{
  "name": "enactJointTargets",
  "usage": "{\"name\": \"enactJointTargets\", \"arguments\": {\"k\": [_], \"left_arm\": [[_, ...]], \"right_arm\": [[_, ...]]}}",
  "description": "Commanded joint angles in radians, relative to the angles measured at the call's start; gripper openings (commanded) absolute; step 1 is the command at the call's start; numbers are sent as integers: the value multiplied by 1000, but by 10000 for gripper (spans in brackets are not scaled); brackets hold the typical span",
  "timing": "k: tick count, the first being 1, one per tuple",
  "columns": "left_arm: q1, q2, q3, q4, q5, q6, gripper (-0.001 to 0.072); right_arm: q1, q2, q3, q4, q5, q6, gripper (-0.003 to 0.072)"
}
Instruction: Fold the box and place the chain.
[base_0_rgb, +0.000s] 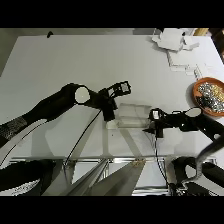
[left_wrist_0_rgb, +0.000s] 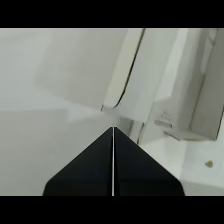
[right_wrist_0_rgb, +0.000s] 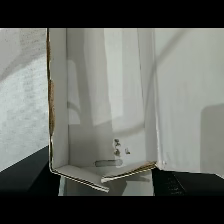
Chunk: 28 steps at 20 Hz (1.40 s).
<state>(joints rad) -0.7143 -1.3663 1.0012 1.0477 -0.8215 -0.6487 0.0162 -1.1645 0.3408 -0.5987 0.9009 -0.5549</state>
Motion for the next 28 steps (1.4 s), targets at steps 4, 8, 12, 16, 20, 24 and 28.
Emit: {"name": "enactJointTargets", "arguments": {"k": [4,8,12,16,20,24,28], "left_arm": [[12,11,-79,7,-48,7,3],[13,11,-108,-39,-55,82,2],[30,12,-131,-41,-77,111,3],[42,35,-173,-47,-87,196,3],[43,37,-190,-46,-103,273,3],[43,36,-214,-46,-91,303,3],[42,35,-217,-50,-50,400,12]], "right_arm": [[0,0,0,0,1,0,397],[0,0,0,0,1,0,397],[0,0,0,0,1,0,397],[0,0,0,0,1,0,397],[0,0,0,0,1,0,397],[0,0,0,0,1,0,397],[0,0,0,0,1,0,397]]}}
